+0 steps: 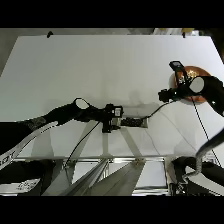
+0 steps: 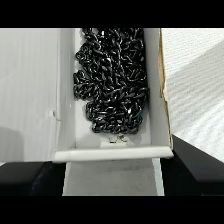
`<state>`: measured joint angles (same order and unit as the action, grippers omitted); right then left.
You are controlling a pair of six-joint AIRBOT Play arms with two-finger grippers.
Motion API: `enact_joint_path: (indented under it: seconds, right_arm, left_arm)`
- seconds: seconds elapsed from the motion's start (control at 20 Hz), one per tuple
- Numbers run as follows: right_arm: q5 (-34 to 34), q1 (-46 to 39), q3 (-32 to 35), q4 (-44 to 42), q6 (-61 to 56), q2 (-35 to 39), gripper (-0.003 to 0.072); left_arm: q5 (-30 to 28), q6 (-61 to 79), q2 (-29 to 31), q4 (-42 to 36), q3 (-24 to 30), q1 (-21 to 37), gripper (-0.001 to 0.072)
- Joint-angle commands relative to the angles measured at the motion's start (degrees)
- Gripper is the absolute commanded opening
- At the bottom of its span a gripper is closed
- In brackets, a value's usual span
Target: Fold the box and place the chain.
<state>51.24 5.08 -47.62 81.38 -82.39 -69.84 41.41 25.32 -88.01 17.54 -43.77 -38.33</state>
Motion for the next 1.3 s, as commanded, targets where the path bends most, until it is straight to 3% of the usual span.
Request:
enact_joint_path:
  seconds: [0.0, 0.25, 0.75, 0.95, 1.0, 1.05, 1.25]
  right_arm:
    - [-0.28, -0.26, 0.15, 1.36, -3.5, -5.2, 0.0335]
    - [0.63, -0.26, 0.35, 2.36, -4.42, -7.45, 0.0266]
    - [2.23, -0.26, 1.36, 2.4, -4.81, -7.69, 0.0263]
    - [2.14, -0.26, 1.38, 2.36, -4.63, -7.72, 0.0198]
    - [2.97, -0.13, 1.38, 2.4, -3.91, -7.72, 0.0064]
    - [3.8, -0.02, 1.38, 2.29, -2.54, -7.63, 0.0014]
    - [7.1, 1.27, 1.38, 2.32, -2.19, -5.01, 0.0014]
  left_arm:
    - [-0.02, 0.0, 0.04, 0.02, 0.02, 0.02, 0.015]
    - [0.0, 0.0, 0.04, 0.02, 0.02, 0.02, 0.015]
    - [0.0, 0.0, 0.04, 0.02, 0.02, 0.02, 0.015]
    - [-0.02, 0.0, 0.04, 0.02, 0.02, 0.02, 0.015]
    - [0.0, 0.0, 0.04, 0.02, 0.02, 0.02, 0.015]
    - [0.0, 0.0, 0.04, 0.02, 0.02, 0.02, 0.015]
    - [-0.02, 0.0, 0.04, 0.02, 0.02, 0.02, 0.015]
